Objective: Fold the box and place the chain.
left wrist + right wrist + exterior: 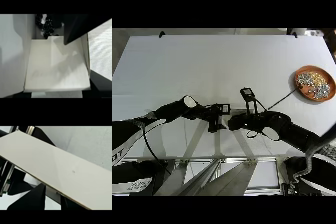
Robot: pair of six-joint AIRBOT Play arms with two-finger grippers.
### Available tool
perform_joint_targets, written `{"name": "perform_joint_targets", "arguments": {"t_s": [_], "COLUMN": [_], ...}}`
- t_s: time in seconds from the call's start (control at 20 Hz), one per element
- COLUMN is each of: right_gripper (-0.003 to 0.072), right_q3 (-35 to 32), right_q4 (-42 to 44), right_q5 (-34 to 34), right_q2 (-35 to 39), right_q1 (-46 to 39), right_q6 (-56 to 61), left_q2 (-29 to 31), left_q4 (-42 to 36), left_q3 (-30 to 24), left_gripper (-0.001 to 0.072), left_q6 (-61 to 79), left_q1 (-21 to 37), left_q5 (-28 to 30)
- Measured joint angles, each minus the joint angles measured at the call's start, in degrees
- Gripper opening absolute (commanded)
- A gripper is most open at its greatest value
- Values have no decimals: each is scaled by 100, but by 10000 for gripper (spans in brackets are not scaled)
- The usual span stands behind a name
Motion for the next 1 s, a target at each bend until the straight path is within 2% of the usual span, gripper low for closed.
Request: {"name": "perform_joint_targets", "arguments": {"t_s": [0.15, 0.3, 0.4, 0.6, 0.65, 0.7, 0.75, 0.85, 1.0], "right_gripper": [203, 204, 204, 211, 268, 357, 381, 381, 379], "right_q3": [0, 0, 0, -2, -9, -28, -63, -131, -177], "right_q4": [-50, -352, -944, -2677, -3060, -3351, -3578, -3871, -4061], "right_q5": [144, 750, 1394, 2959, 3316, 3541, 3694, 3668, 3060], "right_q2": [326, 907, 1386, 2288, 2430, 2527, 2590, 2610, 2273], "right_q1": [0, 0, 0, -190, -343, -540, -800, -1412, -2468], "right_q6": [46, 131, 468, 1510, 1681, 1805, 1908, 2046, 2227], "left_q2": [0, 0, 0, 0, 0, 0, 0, 0, 0], "left_q4": [0, 0, 0, 0, 0, 2, 0, 0, 0], "left_q3": [0, 0, 0, 0, 0, 0, 0, 0, 0], "left_gripper": [387, 387, 387, 387, 387, 387, 387, 387, 387], "left_q6": [0, -2, -2, 0, 0, -2, 0, 0, 0], "left_q1": [0, 0, 0, 0, 0, 0, 0, 0, 0], "left_q5": [0, 0, 0, 0, 0, 0, 0, 0, 0]}}
